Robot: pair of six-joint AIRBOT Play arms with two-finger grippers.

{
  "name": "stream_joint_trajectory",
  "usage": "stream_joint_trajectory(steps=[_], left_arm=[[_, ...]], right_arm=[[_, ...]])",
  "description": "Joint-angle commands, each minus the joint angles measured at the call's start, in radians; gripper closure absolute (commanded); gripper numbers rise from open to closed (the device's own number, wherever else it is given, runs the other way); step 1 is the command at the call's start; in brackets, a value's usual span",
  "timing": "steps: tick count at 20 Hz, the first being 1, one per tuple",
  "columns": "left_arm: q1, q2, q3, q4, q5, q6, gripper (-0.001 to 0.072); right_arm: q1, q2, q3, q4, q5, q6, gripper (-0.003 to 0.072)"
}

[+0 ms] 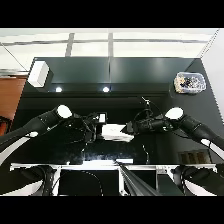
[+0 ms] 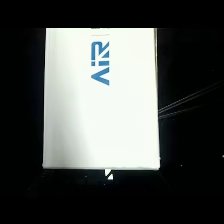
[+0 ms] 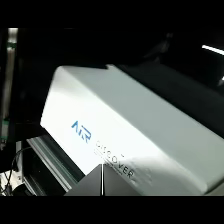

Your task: Fold the box and place the chain.

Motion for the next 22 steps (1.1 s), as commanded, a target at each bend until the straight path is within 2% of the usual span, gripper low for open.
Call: stream_joint_trajectory(steps=[1,7,11,13,15,16,17,20,22], left_arm=[[0.0,0.0,0.001,0.0,0.001,-0.001,0.0226],[0.0,0.0,0.001,0.0,0.001,-0.001,0.0225],[0.0,0.0,0.001,0.0,0.001,-0.001,0.0225],[0.0,0.001,0.001,0.0,0.001,-0.001,0.0224],[0.0,0.001,0.001,0.0,0.001,-0.001,0.0168],[0.0,0.003,0.005,0.002,-0.004,-0.001,0.0105],[0.0,0.008,0.012,0.016,-0.008,-0.004,0.0011],[0.001,0.054,0.039,0.103,-0.015,-0.115,0.0],[0.021,0.103,0.052,0.179,-0.077,-0.211,-0.0001]], right_arm=[[0.004,-0.009,-0.002,-0.1,-0.044,0.036,0.0675],[0.05,-0.009,-0.002,-0.121,-0.079,0.034,0.0675],[0.009,0.026,0.031,-0.121,0.033,-0.016,0.0676],[-0.05,0.089,0.076,-0.127,0.147,-0.019,0.0675],[-0.144,0.166,0.115,-0.136,0.276,-0.018,0.0675],[-0.205,0.206,0.128,-0.152,0.335,-0.018,0.0675],[-0.265,0.242,0.134,-0.184,0.375,-0.012,0.0676],[-0.447,0.332,0.135,-0.307,0.427,0.013,0.0675],[-0.534,0.361,0.135,-0.349,0.43,-0.027,0.0676]])
